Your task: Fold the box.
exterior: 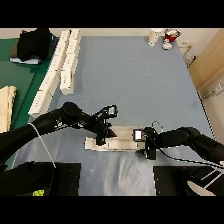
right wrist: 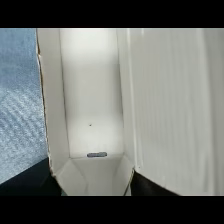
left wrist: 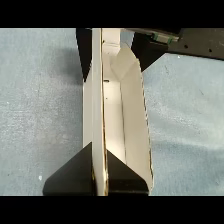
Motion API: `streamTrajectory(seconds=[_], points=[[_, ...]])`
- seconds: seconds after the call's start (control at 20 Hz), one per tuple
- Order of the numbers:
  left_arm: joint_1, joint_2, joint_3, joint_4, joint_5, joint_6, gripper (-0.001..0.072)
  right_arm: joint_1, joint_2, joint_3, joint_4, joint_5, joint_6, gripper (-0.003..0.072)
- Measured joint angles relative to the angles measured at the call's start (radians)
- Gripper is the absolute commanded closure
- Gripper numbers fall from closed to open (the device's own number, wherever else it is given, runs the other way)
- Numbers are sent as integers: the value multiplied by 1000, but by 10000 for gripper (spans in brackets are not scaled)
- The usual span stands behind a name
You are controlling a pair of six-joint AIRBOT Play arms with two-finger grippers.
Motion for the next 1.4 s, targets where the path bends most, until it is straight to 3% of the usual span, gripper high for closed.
streamTrajectory(seconds=[0.05,0.1,0.15,0.2,0.25,0.3,0.35,0.55,0.6,0.65,0.7,0.75,0.85,1.0,1.25,1.4], points=[[0,0,0,0,2,0,649,0,0,0,0,0,0,177],[0,0,0,-2,7,-1,439,0,0,0,0,0,0,177],[0,0,0,-6,15,-3,374,0,0,0,0,0,-1,177],[0,0,0,-5,13,-5,373,0,0,0,0,0,-1,177],[0,0,0,-3,10,-5,323,0,0,0,0,0,-1,177],[0,0,0,-3,8,-10,125,0,0,0,0,0,-1,177],[2,2,0,3,7,-29,15,0,0,0,0,0,-1,177],[44,56,0,111,-29,-294,18,0,0,0,0,0,-1,177],[64,82,1,171,-63,-389,72,0,0,0,0,0,-1,177],[86,111,1,235,-102,-491,310,0,0,0,0,0,-1,177],[106,139,1,296,-146,-589,610,0,0,0,0,0,-1,177],[126,164,1,348,-194,-678,696,0,0,0,0,0,-1,177],[150,204,1,404,-299,-823,697,0,0,0,0,0,-1,177],[110,232,-17,312,-368,-974,696,0,0,0,0,0,-1,177],[-101,187,2,80,-149,-1089,697,0,0,0,0,0,-1,177],[-138,105,73,31,-26,-1128,697,0,0,0,0,0,-1,177]])
